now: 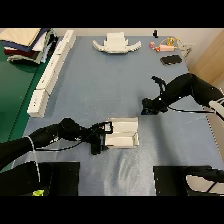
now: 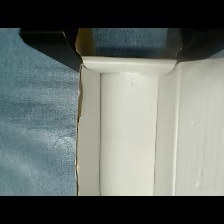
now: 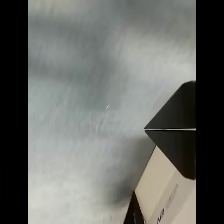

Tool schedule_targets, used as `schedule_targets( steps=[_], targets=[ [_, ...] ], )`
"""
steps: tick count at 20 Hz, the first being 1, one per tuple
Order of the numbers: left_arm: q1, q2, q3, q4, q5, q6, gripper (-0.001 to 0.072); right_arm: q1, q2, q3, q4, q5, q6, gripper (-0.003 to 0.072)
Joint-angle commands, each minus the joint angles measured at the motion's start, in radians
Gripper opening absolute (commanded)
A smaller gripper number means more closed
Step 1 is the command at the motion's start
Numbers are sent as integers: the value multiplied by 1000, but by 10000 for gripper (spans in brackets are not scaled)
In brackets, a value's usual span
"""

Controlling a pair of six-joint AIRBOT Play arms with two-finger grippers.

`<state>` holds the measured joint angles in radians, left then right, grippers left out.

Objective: Fold the box.

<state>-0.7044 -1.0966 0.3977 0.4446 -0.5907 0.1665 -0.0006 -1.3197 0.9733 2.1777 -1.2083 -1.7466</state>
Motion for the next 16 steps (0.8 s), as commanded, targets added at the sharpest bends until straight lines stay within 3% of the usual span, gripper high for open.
schedule_targets(
  steps=[1, 8, 16],
  targets=[
    [0, -1, 1, 0, 0, 0, 445, 11, -89, 43, 164, -100, -212, 6],
    [0, -1, 1, 0, 0, 0, 444, 139, -83, 62, 129, -205, -336, 7],
    [0, -1, 1, 0, 0, 0, 445, 285, 38, 60, 43, -103, -438, 7]
  ],
)
